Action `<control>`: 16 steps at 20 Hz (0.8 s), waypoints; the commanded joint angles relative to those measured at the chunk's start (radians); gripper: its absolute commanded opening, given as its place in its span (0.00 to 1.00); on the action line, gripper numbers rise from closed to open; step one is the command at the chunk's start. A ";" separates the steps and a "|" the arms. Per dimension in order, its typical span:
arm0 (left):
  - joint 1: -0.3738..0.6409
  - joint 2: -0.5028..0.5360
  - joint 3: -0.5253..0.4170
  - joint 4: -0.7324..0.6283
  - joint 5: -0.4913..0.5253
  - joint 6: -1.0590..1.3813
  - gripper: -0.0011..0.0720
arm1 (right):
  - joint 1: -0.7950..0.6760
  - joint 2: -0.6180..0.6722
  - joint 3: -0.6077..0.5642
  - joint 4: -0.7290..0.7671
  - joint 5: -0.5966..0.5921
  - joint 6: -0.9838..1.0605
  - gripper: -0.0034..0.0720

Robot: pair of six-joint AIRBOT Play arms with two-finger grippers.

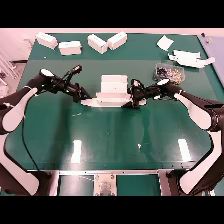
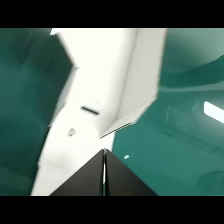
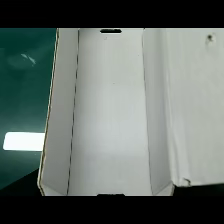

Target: Fold the box and place the chain.

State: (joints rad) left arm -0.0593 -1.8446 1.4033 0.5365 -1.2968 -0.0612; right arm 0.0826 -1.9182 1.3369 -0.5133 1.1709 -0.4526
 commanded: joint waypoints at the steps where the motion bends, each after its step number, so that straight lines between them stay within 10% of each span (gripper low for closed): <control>1: 0.000 0.086 -0.137 -0.057 0.105 0.110 0.03 | 0.001 -0.001 0.000 0.000 0.000 0.000 0.78; 4: 0.000 0.101 -0.162 -0.043 0.138 0.173 0.15 | 0.001 -0.001 0.000 0.000 0.000 0.000 0.78; 5: 0.000 0.101 -0.162 -0.045 0.159 0.173 0.59 | 0.001 -0.001 0.000 0.000 0.000 0.000 0.78; 6: 0.000 0.101 -0.162 -0.042 0.196 0.166 0.66 | 0.001 -0.001 0.000 0.000 0.000 0.000 0.79; 16: -0.053 0.098 -0.162 -0.048 0.349 0.284 0.85 | 0.001 -0.001 0.000 0.000 0.000 0.000 0.78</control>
